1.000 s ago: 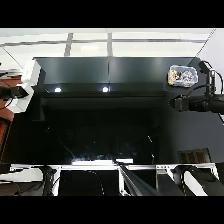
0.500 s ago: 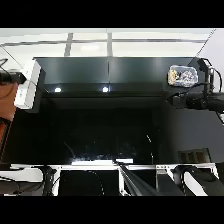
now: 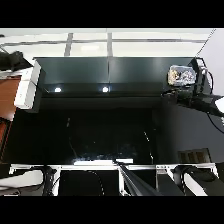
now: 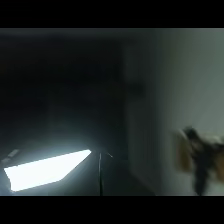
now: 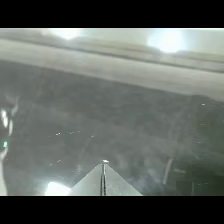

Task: Fold the box and place the chain.

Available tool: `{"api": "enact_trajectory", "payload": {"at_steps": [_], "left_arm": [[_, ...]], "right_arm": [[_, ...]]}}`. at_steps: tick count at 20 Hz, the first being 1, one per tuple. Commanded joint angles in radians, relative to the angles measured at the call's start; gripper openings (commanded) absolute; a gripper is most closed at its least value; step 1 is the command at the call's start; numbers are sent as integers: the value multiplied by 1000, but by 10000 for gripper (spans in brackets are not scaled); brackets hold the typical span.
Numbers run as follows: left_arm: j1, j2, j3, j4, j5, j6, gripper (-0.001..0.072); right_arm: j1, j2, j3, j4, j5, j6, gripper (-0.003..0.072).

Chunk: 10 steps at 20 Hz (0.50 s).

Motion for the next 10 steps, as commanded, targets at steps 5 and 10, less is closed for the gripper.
{"api": "enact_trajectory", "payload": {"at_steps": [5,10], "left_arm": [[-256,608,-707,178,393,6,25],[-267,855,-934,215,431,3,27]], "right_arm": [[11,0,-48,-26,7,0,14],[11,0,-48,-26,7,0,13]]}}
